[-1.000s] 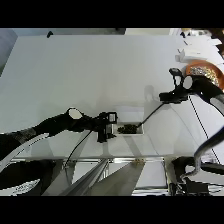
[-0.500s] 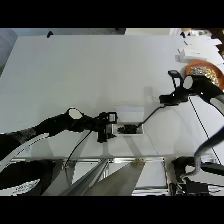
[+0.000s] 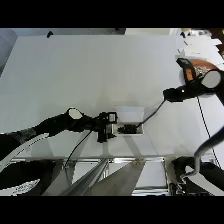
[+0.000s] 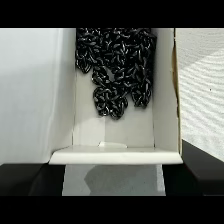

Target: Fold the box and place the chain.

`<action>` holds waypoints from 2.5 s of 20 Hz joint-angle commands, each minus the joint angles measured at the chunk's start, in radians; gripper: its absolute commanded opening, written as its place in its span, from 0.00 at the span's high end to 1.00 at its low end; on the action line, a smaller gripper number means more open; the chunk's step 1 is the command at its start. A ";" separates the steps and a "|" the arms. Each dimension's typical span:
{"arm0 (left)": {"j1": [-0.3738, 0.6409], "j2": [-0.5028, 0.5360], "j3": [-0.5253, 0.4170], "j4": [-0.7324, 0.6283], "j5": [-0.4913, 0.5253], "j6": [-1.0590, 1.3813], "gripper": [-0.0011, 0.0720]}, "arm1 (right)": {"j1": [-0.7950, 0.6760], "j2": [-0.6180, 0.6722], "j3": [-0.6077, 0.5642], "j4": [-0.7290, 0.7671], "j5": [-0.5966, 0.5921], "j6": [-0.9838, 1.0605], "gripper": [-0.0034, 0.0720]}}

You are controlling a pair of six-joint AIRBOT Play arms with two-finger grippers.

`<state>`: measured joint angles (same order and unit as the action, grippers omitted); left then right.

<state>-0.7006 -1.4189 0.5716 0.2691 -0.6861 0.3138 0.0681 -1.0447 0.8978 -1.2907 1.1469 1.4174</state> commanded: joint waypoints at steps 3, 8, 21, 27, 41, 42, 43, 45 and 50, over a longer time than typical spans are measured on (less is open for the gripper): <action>0.001 0.001 0.000 0.000 -0.003 0.000 0.83 | 0.150 0.201 0.001 0.094 0.142 -0.039 0.93; 0.001 0.001 0.000 0.000 -0.003 0.000 0.83 | 0.342 0.338 0.001 0.103 0.176 -0.026 0.93; 0.001 0.001 0.000 0.000 -0.003 0.000 0.83 | 0.658 0.422 0.001 0.129 -0.024 0.000 0.93; 0.001 0.001 0.000 0.000 -0.003 0.000 0.83 | 0.722 0.422 0.001 0.125 -0.148 0.000 0.93; 0.001 0.001 0.000 0.000 -0.003 0.000 0.83 | 0.722 0.333 0.000 0.037 -0.273 -0.001 0.93; 0.001 0.001 0.000 0.000 -0.003 0.000 0.83 | 0.722 0.308 0.000 0.005 -0.279 -0.001 0.93; 0.001 0.001 0.000 0.000 -0.003 0.000 0.83 | 0.722 0.289 0.000 -0.027 -0.294 -0.001 0.93; 0.001 0.001 0.000 0.000 -0.003 0.000 0.83 | 0.721 0.282 0.000 -0.074 -0.357 0.000 0.93; 0.001 0.001 0.000 0.000 -0.003 0.000 0.83 | 0.721 0.327 0.003 -0.126 -0.476 0.000 0.93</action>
<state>-0.7006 -1.4189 0.5716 0.2691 -0.6891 0.3138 0.7891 -0.7315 0.8993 -1.3689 0.7353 1.4166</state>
